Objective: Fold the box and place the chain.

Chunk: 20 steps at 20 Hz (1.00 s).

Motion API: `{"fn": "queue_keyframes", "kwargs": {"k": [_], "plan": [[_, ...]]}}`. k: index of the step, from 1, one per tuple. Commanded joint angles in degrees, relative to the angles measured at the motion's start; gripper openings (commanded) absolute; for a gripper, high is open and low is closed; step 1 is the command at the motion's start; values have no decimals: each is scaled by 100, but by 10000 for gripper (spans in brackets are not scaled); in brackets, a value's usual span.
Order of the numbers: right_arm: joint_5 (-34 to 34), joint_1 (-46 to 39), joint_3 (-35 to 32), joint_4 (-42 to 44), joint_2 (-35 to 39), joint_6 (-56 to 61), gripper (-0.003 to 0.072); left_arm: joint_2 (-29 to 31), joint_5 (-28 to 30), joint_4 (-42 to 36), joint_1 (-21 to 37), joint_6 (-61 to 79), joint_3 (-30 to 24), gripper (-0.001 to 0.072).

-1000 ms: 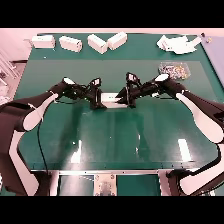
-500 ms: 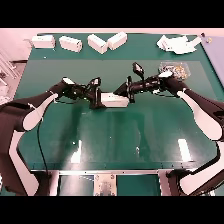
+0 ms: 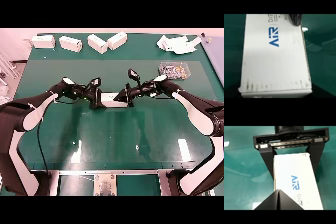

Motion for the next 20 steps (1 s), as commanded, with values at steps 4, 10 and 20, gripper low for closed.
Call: {"fn": "queue_keyframes", "kwargs": {"k": [4, 10, 20], "plan": [[-48, 201, 326, -1346, -221, 1121, 10, 7, -2, -7, 0, -11, 2, 585], [339, 87, 579, -540, 74, 870, 11, 7, -4, -7, 0, -11, 2, 585], [267, -256, 466, -382, 1416, 1611, 9, 7, 2, -48, 0, -7, 2, 585]]}}
